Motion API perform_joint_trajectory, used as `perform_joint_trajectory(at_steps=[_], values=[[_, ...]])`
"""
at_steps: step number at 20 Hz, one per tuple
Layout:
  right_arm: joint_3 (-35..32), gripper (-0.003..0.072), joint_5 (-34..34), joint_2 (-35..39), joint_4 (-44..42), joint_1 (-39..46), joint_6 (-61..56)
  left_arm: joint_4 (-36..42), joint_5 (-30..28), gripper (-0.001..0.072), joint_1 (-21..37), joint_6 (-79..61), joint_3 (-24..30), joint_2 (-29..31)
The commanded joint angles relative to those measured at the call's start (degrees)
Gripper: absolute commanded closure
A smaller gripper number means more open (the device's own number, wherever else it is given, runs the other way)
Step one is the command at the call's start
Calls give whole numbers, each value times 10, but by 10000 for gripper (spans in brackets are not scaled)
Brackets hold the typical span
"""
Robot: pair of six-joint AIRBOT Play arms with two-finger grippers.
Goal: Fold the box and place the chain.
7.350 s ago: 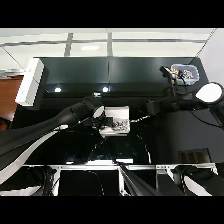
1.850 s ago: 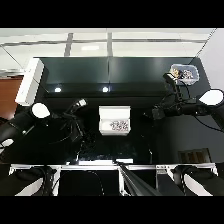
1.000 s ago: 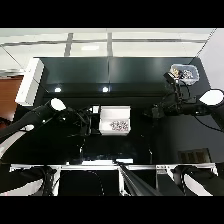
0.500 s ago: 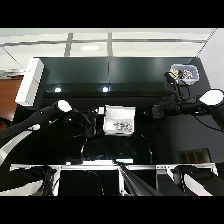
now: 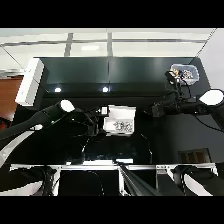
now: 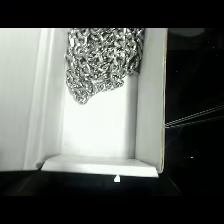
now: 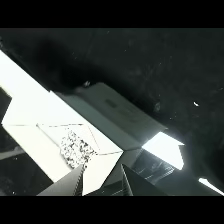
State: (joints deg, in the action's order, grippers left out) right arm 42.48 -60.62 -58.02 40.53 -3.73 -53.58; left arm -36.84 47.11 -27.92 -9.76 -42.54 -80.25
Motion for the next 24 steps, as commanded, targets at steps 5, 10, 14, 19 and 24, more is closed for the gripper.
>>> perform_joint_trajectory(at_steps=[5, 10, 14, 19, 24], values=[[0, -34, 175, -11, -4, -32, -100, -4, -4, 363, -7, -7, -3, -3], [4, -34, 229, -103, -105, -105, -56, -4, -4, 363, -7, -7, -3, -3], [32, -34, 79, -113, -52, -147, 172, -4, -4, 363, -7, -7, -3, -2], [77, -34, -49, -106, 25, -146, 272, -4, -4, 363, -7, -7, -3, -2], [77, -34, -29, -114, 41, -185, 355, -4, -4, 363, -7, -7, -3, -2]])
